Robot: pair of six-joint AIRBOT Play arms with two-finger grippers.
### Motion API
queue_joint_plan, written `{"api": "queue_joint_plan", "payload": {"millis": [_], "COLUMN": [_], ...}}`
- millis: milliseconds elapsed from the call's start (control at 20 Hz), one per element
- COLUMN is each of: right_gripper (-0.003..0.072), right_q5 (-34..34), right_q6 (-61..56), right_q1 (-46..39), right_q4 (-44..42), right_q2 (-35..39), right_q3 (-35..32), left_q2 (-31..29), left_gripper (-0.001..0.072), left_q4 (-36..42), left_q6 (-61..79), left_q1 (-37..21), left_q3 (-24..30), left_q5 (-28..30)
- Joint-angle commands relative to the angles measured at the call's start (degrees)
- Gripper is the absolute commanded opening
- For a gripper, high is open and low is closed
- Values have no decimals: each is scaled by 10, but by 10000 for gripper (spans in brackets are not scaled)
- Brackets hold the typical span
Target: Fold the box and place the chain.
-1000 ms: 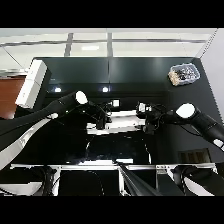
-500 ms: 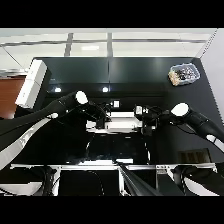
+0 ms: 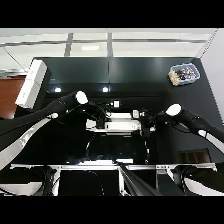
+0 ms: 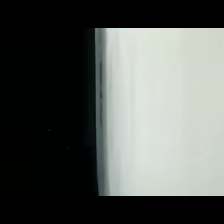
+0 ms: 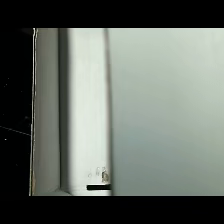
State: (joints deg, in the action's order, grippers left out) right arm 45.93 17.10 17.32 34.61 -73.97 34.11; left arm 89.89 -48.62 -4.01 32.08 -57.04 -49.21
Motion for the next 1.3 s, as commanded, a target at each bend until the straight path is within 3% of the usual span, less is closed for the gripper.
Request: {"api": "queue_joint_plan", "payload": {"millis": [0, 1250], "right_gripper": [702, 701], "right_q5": [-6, 3], "right_q6": [3, -28], "right_q1": [0, -15], "right_q4": [-1, 27], "right_q2": [-10, -11], "right_q3": [0, -1], "left_q2": [0, 0], "left_gripper": [30, 30], "left_q4": [0, 0], "left_q6": [0, 0], "left_q1": [0, 0], "left_q3": [0, 0], "left_q5": [1, 1]}}
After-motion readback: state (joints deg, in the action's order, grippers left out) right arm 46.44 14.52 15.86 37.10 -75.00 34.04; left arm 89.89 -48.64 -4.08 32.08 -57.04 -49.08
